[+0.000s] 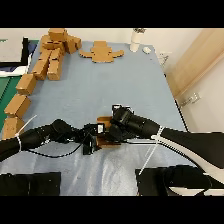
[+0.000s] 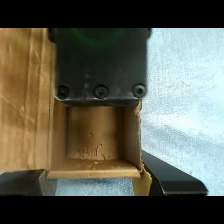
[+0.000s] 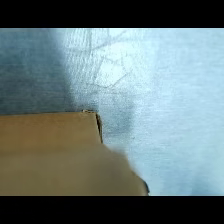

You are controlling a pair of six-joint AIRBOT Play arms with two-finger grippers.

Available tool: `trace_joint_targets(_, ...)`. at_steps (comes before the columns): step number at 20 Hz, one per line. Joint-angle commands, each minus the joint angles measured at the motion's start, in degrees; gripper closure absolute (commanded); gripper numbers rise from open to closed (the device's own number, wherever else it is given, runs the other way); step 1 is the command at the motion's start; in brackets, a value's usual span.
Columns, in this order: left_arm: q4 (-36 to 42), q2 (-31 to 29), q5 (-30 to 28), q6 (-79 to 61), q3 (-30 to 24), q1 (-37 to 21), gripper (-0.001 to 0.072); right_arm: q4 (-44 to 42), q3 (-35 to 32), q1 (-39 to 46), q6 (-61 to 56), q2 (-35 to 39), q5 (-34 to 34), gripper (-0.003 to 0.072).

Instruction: Fold the box.

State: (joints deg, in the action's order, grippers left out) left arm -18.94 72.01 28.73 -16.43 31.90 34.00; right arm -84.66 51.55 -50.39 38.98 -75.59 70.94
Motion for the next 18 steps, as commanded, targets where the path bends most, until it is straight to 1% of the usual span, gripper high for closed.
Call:
trace_joint_targets(1, 0.04, 0.02, -0.09, -0.09, 0.0, -0.04, 0.0095, -0.2, 0.02, -0.07, 0.11, -0.15, 0.5, 0.068)
trace_joint_targets(2, 0.04, 0.02, -0.09, -0.09, 0.0, -0.04, 0.0095, -0.17, 0.04, -0.07, 0.76, -0.15, 0.42, 0.068)
trace_joint_targets(3, 0.04, 0.02, -0.09, -0.09, 0.0, -0.04, 0.0096, -0.15, 0.04, -0.07, 1.14, -0.11, 0.39, 0.066)
trace_joint_targets(4, 0.04, 0.02, -0.09, -0.09, 0.0, -0.04, 0.0095, -0.15, 0.04, -0.07, 1.14, -0.02, 0.42, 0.0442)
trace_joint_targets(5, 0.04, 0.02, -0.09, -0.09, 0.0, -0.04, 0.0095, -0.2, 0.04, -0.07, 1.2, 0.07, 0.52, 0.0297)
trace_joint_targets(6, 0.04, 0.02, -0.09, -0.09, 0.0, -0.04, 0.0095, -0.22, 0.04, -0.07, 1.6, 0.22, 0.52, 0.0279)
trace_joint_targets(10, 0.04, 0.02, -0.09, -0.09, 0.0, -0.04, 0.0095, -0.61, 0.04, -0.04, 1.6, 2.36, 0.61, 0.0278)
trace_joint_targets(13, 0.04, 0.02, -0.09, -0.09, 0.0, -0.04, 0.0095, -0.63, 0.04, -0.04, 1.57, 5.11, 2.19, 0.0278)
trace_joint_targets(16, 0.04, 0.02, -0.09, -0.09, 0.0, -0.04, 0.0095, -1.68, 0.04, -0.04, 1.25, 9.75, 2.47, 0.0278)
trace_joint_targets(18, 0.04, 0.02, -0.09, -0.09, 0.0, -0.04, 0.0096, -1.64, 0.04, 0.04, -0.02, 13.9, 4.07, 0.0279)
